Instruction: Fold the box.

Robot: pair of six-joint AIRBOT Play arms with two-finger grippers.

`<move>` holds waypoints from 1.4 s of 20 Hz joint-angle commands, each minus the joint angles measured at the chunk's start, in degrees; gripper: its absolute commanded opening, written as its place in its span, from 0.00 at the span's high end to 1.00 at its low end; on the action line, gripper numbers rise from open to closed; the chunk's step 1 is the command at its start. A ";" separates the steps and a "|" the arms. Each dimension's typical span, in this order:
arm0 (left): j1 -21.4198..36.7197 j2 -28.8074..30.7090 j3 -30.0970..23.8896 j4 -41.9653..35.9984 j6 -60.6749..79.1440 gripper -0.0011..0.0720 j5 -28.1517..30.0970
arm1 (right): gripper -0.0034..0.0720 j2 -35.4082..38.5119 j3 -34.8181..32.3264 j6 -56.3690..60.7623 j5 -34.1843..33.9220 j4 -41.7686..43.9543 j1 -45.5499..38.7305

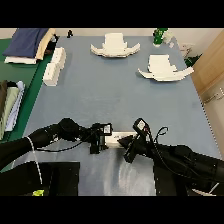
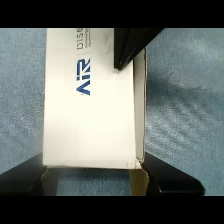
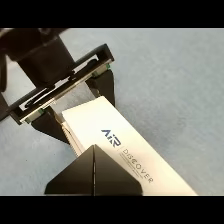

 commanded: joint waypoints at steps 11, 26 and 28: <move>-0.02 -0.02 0.00 0.00 0.00 0.37 0.00 | 0.95 -5.57 -1.07 4.63 -0.31 0.63 0.68; -0.02 -0.02 0.00 0.00 0.02 0.37 0.00 | 0.95 2.80 1.77 4.42 0.13 -2.82 -0.94; -0.02 -0.02 0.00 0.00 0.00 0.37 0.00 | 0.95 4.57 2.73 4.42 -1.70 -4.59 -3.65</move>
